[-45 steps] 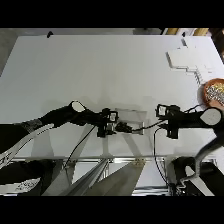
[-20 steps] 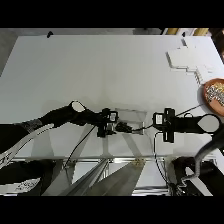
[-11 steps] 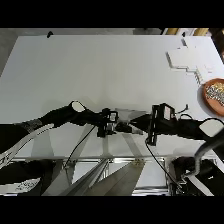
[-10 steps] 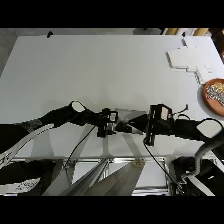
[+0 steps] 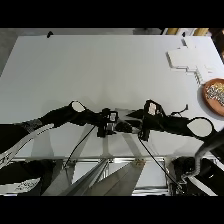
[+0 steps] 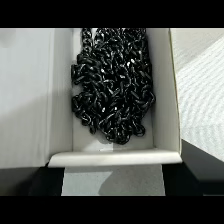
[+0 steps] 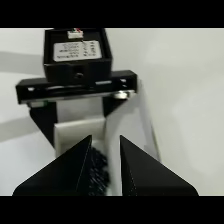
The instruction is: Fold the box and place the chain.
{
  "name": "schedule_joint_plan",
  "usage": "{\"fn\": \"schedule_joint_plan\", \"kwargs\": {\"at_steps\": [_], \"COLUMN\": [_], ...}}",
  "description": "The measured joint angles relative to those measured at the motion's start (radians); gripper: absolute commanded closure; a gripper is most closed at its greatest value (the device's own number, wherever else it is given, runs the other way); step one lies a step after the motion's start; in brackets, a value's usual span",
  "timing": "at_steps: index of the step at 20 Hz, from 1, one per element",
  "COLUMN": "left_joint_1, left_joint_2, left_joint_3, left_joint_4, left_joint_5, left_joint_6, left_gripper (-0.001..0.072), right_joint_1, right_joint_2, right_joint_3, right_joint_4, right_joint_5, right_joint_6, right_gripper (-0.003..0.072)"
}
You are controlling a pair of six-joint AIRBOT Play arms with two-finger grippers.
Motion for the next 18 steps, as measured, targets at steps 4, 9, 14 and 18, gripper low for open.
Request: {"fn": "schedule_joint_plan", "kwargs": {"at_steps": [4, 9, 14, 18], "left_joint_1": [0.0, 0.0, 0.0, 0.0], "left_joint_2": [0.0, 0.0, 0.0, 0.0], "left_joint_3": [0.0, 0.0, 0.0, 0.0], "left_joint_4": [0.0, 0.0, 0.0, 0.0], "left_joint_5": [0.0, 0.0, 0.0, 0.0], "left_joint_6": [0.0, 0.0, 0.0, 0.0], "left_gripper": [0.0308, 0.0308, 0.0308, 0.0308], "right_joint_1": [-0.146, -0.335, -0.388, -0.399], "right_joint_2": [0.049, 0.023, -0.098, -0.207], "right_joint_3": [0.046, 0.043, -0.01, -0.026], "right_joint_4": [-0.192, -0.334, -0.376, -0.389], "right_joint_5": [0.138, 0.319, 0.333, 0.264], "right_joint_6": [0.014, -0.092, -0.242, -0.304], "right_gripper": [0.0487, 0.0487, 0.0377, 0.0377]}}
